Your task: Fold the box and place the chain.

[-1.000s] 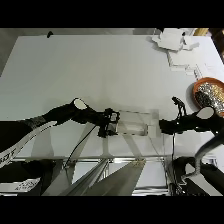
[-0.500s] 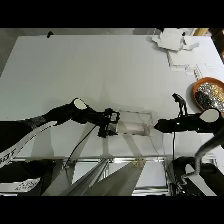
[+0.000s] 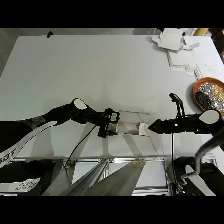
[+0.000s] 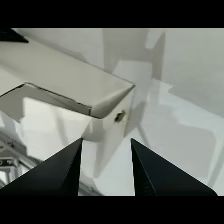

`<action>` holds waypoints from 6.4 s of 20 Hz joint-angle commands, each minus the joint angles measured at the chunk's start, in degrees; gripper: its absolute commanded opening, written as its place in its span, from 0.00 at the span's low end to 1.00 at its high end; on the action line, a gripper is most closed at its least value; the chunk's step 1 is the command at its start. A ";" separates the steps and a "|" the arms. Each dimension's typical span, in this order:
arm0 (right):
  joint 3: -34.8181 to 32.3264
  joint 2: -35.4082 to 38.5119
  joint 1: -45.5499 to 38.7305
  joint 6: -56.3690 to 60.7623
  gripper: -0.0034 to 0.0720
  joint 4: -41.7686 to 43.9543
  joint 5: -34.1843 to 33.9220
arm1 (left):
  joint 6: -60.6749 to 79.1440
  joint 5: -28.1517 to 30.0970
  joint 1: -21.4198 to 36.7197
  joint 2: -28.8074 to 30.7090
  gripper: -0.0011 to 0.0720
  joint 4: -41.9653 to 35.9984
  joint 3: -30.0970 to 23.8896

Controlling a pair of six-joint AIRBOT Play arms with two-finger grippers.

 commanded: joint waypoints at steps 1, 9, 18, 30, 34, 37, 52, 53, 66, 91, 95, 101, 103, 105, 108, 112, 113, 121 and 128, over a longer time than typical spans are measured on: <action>-0.04 0.04 5.35 1.86 0.50 -0.02 -2.71 | 0.02 0.02 0.04 0.04 0.39 0.04 0.04; 1.97 0.02 12.33 17.40 0.50 -4.55 -7.85 | 0.02 0.00 0.04 0.04 0.39 0.02 0.04; 9.01 -5.33 25.99 41.42 0.50 -21.03 -10.10 | 0.02 0.02 0.04 0.04 0.39 0.04 0.04; 16.96 -16.74 38.14 62.97 0.58 -36.61 -6.64 | 0.02 0.00 0.04 0.04 0.39 0.02 0.04; 17.11 -19.93 40.72 65.31 0.58 -37.31 -6.75 | 0.02 0.02 0.04 0.04 0.39 0.02 0.04; 17.14 -20.85 41.86 68.37 0.58 -38.36 -7.15 | 0.02 0.02 0.04 0.04 0.39 0.02 0.04; 17.14 -20.85 41.86 68.96 0.26 -39.60 -6.19 | 0.02 0.00 0.04 0.04 0.39 0.02 0.04; 17.14 -20.85 41.86 68.96 0.34 -39.85 -6.19 | 0.02 0.02 0.04 0.04 0.39 0.02 0.04; 17.14 -20.83 41.79 67.23 0.33 -42.62 -3.89 | 0.02 0.02 0.04 0.04 0.39 0.04 0.04; 17.44 -11.15 41.79 46.51 0.58 -44.17 3.17 | 0.02 0.00 0.04 0.04 0.39 0.02 0.04; 22.60 -1.07 38.84 41.40 0.58 -47.65 11.21 | 0.02 0.02 0.04 0.04 0.39 0.02 0.04; 30.67 2.27 13.31 30.80 0.58 -50.97 9.88 | 0.02 0.02 0.04 0.04 0.39 0.02 0.04; 31.01 1.75 3.85 26.80 0.58 -50.66 8.50 | 0.02 0.00 0.04 0.04 0.39 0.04 0.04; 31.01 1.03 -4.15 23.23 0.58 -50.66 6.88 | 0.02 -0.04 0.04 0.04 0.39 0.04 0.04; 31.01 -1.16 -13.79 18.16 0.58 -50.66 1.99 | 0.02 -0.09 0.04 0.04 0.39 0.02 0.04; 31.01 -8.66 -20.59 16.28 0.58 -50.73 -8.39 | 0.02 -0.20 0.04 0.04 0.39 0.04 0.04; 31.01 -11.37 -21.84 16.20 0.58 -50.84 -10.21 | 0.02 -0.20 0.04 0.04 0.39 0.02 0.04; 31.01 -29.20 -25.44 16.02 0.56 -50.69 -21.27 | 0.02 -0.17 0.04 0.04 0.39 0.04 0.04; 31.01 -30.67 -25.44 15.98 0.46 -48.24 -23.85 | 0.02 -0.20 0.04 0.04 0.39 0.04 0.04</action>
